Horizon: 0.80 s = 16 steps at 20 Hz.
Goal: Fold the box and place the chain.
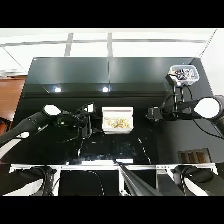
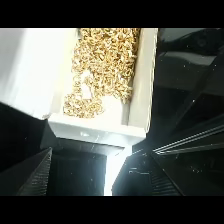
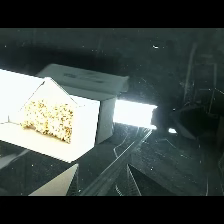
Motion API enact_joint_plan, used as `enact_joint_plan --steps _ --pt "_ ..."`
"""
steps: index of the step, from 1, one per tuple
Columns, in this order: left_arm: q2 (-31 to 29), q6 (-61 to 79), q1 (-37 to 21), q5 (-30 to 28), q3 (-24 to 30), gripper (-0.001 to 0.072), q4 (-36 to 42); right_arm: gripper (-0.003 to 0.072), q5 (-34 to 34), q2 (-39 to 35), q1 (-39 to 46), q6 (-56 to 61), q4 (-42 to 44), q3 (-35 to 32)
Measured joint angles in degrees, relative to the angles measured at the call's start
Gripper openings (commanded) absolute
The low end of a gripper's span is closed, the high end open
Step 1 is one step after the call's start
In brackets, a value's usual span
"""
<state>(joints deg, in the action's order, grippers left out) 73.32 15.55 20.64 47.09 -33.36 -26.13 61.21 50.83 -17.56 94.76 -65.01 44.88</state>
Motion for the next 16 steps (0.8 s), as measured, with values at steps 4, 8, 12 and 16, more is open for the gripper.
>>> enact_joint_plan --steps 4,8,12,16 --pt "1.5 0.0 0.8 -0.1 -1.3 0.0717 -0.4 0.0356 0.0 0.0 0.0 0.0 0.0 0.0" --pt "2.1 0.0 1.6 -0.2 -1.9 0.0716 -0.4 0.0356 -0.1 0.0 0.0 0.0 0.0 0.0" --pt "2.4 0.1 1.8 -0.5 -2.2 0.0716 -0.4 0.0356 -0.5 0.0 0.0 0.0 0.0 0.0" --pt "2.8 0.1 2.0 -0.5 -2.7 0.0716 -0.4 0.0356 -0.8 0.0 0.0 0.0 0.0 0.0"
